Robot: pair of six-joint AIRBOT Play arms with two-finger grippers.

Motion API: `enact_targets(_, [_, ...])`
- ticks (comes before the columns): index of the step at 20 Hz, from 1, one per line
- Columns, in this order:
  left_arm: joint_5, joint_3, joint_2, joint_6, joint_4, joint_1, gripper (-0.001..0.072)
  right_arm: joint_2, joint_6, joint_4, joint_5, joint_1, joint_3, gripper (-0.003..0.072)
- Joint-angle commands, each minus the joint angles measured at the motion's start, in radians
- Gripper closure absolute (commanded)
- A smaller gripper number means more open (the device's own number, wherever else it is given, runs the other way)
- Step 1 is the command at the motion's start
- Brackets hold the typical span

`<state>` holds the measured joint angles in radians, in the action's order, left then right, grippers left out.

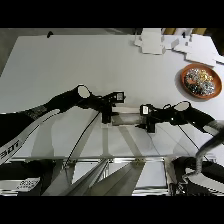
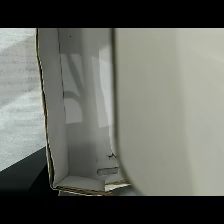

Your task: Fold the box and place the chain.

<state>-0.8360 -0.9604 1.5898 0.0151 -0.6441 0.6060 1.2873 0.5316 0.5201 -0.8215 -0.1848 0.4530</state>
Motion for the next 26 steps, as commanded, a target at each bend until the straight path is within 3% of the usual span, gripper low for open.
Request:
enact_targets(1, [0.001,0.000,0.000,0.000,0.000,0.000,0.0700,0.001,0.001,0.010,-0.002,-0.001,0.000,0.0288])
enact_targets(11, [-0.014,0.000,0.000,0.000,0.000,0.000,0.0691,0.001,0.001,0.010,-0.001,-0.001,0.000,0.0288])
enact_targets(12, [-0.014,0.000,-0.005,0.003,-0.001,0.000,0.0594,0.001,0.001,0.010,-0.001,-0.001,0.000,0.0288])
enact_targets(13, [-0.014,0.000,-0.016,0.003,-0.001,-0.003,0.0406,0.001,0.001,0.010,-0.001,-0.001,0.000,0.0288])
enact_targets(14, [-0.013,0.000,-0.030,0.003,-0.002,-0.007,0.0295,0.001,0.001,0.010,-0.001,-0.001,0.000,0.0288])
enact_targets(16, [-0.015,0.000,-0.064,-0.004,-0.022,-0.022,0.0174,0.001,0.001,0.010,-0.002,-0.001,0.000,0.0288])
enact_targets(22, [-0.118,0.000,-0.201,-0.251,-0.298,-0.069,0.0200,0.001,0.001,0.010,-0.001,-0.001,0.000,0.0288])
enact_targets(23, [-0.151,0.000,-0.230,-0.298,-0.345,-0.069,0.0268,0.001,0.001,0.010,-0.001,-0.001,0.000,0.0288])
enact_targets(25, [-0.236,0.000,-0.294,-0.341,-0.373,-0.065,0.0561,0.001,0.001,0.010,-0.002,-0.001,0.000,0.0288])
enact_targets(26, [-0.268,0.000,-0.330,-0.343,-0.380,-0.051,0.0656,0.001,0.001,0.010,-0.001,-0.001,0.000,0.0288])
